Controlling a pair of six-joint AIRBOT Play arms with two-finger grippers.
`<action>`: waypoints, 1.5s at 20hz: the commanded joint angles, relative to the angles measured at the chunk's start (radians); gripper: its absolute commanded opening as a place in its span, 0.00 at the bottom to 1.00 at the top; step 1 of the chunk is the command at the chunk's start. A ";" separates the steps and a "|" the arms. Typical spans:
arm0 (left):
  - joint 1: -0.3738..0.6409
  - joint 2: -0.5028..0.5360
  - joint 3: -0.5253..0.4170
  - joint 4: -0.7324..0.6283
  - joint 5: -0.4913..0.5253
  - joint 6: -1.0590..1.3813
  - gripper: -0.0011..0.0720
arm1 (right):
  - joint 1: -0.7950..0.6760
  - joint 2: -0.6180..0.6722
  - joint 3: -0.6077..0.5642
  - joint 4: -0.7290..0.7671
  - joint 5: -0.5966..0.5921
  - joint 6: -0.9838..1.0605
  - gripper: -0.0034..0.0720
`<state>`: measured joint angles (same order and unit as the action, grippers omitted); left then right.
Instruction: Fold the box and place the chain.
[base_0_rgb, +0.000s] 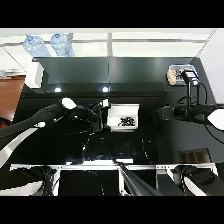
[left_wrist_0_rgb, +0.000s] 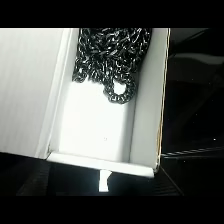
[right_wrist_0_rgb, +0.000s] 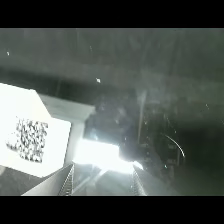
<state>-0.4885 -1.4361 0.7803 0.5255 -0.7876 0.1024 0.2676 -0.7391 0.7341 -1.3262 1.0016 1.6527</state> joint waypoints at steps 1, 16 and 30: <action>0.000 -0.005 0.001 -0.010 -0.006 0.029 0.95 | 0.000 -0.043 -0.022 0.018 -0.108 0.021 0.61; 0.000 -0.005 0.003 -0.006 -0.025 0.078 0.57 | 0.000 -0.272 0.013 0.172 -0.318 0.025 0.81; 0.000 -0.005 0.003 -0.006 -0.025 0.078 0.57 | 0.032 -0.407 0.072 0.538 -0.019 -0.962 0.92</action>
<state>-0.4881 -1.4399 0.7826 0.5190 -0.8127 0.1806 0.2939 -1.1309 0.7982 -0.8104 0.7971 1.0428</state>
